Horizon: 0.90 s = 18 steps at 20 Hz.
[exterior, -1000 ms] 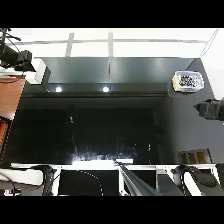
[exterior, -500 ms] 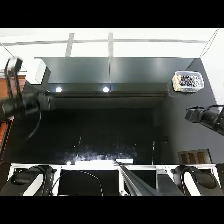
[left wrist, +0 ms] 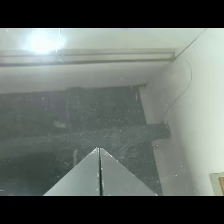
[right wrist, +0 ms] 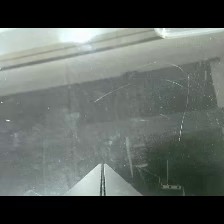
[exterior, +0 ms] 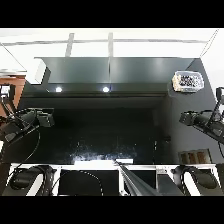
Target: Fold the box and place the chain.
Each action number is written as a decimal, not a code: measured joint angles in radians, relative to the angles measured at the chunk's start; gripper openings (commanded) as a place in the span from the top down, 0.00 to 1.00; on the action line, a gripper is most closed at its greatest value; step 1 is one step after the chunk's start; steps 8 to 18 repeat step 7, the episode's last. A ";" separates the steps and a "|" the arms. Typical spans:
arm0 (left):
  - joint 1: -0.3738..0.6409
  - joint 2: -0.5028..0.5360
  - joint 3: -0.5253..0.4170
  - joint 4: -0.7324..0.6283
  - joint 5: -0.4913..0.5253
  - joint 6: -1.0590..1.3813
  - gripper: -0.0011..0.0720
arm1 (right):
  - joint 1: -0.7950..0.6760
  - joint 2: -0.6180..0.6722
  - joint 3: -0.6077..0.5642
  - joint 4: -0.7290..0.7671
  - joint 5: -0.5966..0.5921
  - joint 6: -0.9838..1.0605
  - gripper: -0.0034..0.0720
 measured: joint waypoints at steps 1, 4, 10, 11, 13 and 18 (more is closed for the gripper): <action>0.000 0.004 -0.003 -0.002 0.002 0.000 0.95 | 0.000 0.000 -0.002 0.000 0.000 0.000 0.93; 0.000 0.010 -0.007 -0.005 0.007 0.000 0.95 | 0.000 0.000 -0.003 0.001 -0.001 0.000 0.93; 0.000 0.011 -0.009 -0.006 0.011 0.000 0.95 | 0.000 0.000 -0.004 0.002 -0.003 0.000 0.93; 0.000 0.011 -0.009 -0.006 0.011 0.000 0.95 | 0.000 0.000 -0.004 0.002 -0.003 0.000 0.93; 0.000 0.011 -0.009 -0.006 0.011 0.000 0.95 | 0.000 0.000 -0.004 0.002 -0.003 0.000 0.93; 0.000 0.011 -0.009 -0.006 0.011 0.000 0.95 | 0.000 0.000 -0.004 0.002 -0.003 0.000 0.93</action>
